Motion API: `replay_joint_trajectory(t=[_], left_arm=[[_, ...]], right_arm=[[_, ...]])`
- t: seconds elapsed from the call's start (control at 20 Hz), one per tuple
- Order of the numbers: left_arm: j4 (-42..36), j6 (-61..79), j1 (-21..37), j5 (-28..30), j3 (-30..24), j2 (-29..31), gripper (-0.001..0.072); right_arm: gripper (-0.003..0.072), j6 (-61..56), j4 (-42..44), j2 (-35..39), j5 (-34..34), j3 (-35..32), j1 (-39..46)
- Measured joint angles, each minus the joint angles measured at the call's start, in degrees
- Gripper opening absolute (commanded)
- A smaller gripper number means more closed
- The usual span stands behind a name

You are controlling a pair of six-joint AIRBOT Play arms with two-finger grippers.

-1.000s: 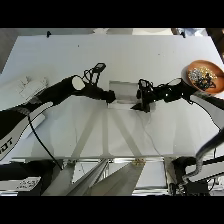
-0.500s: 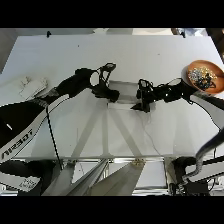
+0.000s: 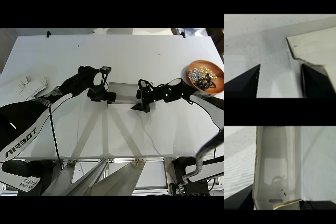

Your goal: Fold the box and place the chain.

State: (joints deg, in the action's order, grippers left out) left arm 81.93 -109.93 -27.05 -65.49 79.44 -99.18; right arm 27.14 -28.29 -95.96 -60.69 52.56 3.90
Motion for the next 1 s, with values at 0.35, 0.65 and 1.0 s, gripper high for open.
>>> replay_joint_trajectory(t=[0.35, 0.65, 1.0], left_arm=[[0.2, -4.2, -1.0, -0.2, 3.0, -0.5, 0.0556], [1.7, -6.2, -3.1, -1.9, 6.5, -4.0, 0.0407], [3.2, -9.2, -4.2, -5.0, 7.9, -6.1, 0.0011]], right_arm=[[0.0460, -0.1, 0.0, 0.0, 0.0, 0.0, 0.0], [0.0460, -0.1, 0.0, 0.0, 0.0, 0.0, 0.0], [0.0460, -0.2, 0.0, 0.0, -0.2, 0.0, 0.0]])
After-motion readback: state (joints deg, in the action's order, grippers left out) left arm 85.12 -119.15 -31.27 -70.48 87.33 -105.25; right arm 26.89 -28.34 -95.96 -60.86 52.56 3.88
